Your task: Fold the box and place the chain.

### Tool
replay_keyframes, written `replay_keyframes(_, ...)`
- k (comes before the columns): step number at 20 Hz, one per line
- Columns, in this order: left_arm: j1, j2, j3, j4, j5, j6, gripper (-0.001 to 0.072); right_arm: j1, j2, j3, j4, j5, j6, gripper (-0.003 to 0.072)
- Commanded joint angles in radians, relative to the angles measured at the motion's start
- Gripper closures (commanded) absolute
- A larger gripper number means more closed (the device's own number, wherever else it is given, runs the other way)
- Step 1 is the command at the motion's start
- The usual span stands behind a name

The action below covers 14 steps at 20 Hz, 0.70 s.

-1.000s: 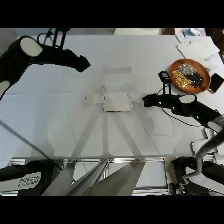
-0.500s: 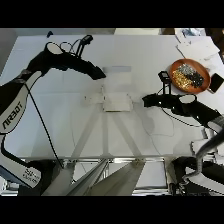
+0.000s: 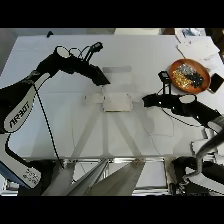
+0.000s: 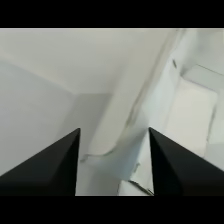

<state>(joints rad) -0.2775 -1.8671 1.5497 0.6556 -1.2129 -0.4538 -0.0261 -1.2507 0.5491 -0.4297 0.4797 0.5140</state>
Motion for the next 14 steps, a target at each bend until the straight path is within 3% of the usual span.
replay_keyframes(1,-0.006,-0.002,0.001,0.009,-0.101,0.07,0.0295,0.0,0.001,0.0,0.0,0.0,0.0,0.0671)
replay_keyframes(7,-0.024,-0.002,0.001,0.013,-0.1,0.143,0.03,0.0,0.001,0.0,0.0,0.0,0.0,0.0671)
replay_keyframes(9,-0.032,-0.002,0.001,0.014,-0.094,0.182,0.0372,0.0,0.001,0.0,0.0,0.0,0.0,0.0671)
replay_keyframes(14,-0.048,-0.002,0.0,0.069,-0.045,0.212,0.0377,0.0,0.001,0.0,0.0,0.0,0.0,0.0671)
